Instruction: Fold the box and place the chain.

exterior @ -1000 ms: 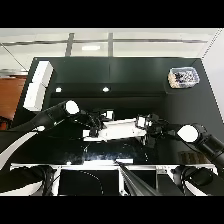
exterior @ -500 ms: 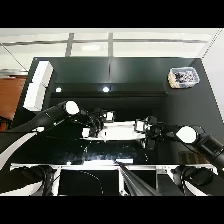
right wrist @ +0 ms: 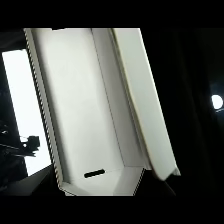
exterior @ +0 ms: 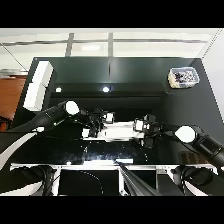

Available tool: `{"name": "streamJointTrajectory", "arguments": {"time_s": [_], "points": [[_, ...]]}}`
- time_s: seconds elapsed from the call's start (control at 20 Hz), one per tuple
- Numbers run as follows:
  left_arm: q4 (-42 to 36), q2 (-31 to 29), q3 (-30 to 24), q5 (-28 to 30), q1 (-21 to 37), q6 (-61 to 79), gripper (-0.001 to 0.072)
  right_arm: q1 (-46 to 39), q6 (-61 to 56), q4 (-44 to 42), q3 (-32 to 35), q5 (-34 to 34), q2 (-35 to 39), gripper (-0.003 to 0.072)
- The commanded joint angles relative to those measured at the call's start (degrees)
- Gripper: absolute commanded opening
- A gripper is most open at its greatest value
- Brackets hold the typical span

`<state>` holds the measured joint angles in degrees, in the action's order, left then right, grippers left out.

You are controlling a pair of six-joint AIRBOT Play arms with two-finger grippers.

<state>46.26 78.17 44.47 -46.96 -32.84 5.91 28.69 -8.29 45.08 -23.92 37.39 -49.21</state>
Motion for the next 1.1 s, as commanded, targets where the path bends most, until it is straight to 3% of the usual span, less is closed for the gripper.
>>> {"name": "streamJointTrajectory", "arguments": {"time_s": [0.0,0.3,1.05], "points": [[-0.02,-0.04,0.07,0.02,-0.04,0.11,0.0026,0.02,3.61,-4.63,0.02,0.15,-2.14,0.0702],[-0.02,-0.04,0.07,0.02,-0.02,0.11,0.0027,0.00,4.98,-4.50,0.04,2.86,-5.38,0.0702],[-0.22,0.92,0.07,-0.20,-0.02,0.04,0.0028,-0.11,7.30,-4.63,0.04,0.48,-11.15,0.0701]]}}
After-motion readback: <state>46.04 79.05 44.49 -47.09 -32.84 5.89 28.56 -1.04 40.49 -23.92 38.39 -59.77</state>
